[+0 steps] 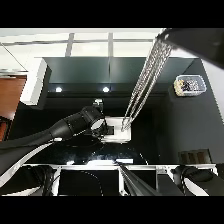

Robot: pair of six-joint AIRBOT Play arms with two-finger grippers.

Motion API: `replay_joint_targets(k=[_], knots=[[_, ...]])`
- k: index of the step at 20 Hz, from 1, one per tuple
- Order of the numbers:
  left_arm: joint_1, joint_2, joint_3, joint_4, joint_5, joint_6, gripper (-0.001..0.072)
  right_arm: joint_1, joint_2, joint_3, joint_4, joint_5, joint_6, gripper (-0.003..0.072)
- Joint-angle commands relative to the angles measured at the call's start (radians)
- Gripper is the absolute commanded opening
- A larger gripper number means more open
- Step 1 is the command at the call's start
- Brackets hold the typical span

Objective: Fold the box and place the chain.

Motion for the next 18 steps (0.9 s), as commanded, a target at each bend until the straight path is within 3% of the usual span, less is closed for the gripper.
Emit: replay_joint_targets(k=[1, 8, 12, 18], knots=[[0.000, 0.000, 0.001, 0.000, 0.000, 0.000, 0.0026, 0.002, -0.004, -0.053, -0.004, 0.050, 0.005, 0.0004], [0.000, 0.000, 0.001, 0.000, -0.001, 0.000, 0.0026, 0.158, -0.005, -0.347, -0.084, -0.047, 0.006, 0.0004], [0.000, 0.000, 0.001, 0.000, -0.001, 0.000, 0.0026, 0.159, -0.004, -0.394, -0.135, -0.033, 0.007, 0.0005], [0.000, 0.000, 0.001, 0.000, 0.000, 0.000, 0.0026, 0.159, -0.003, -0.445, -0.224, 0.082, 0.039, 0.0004]])
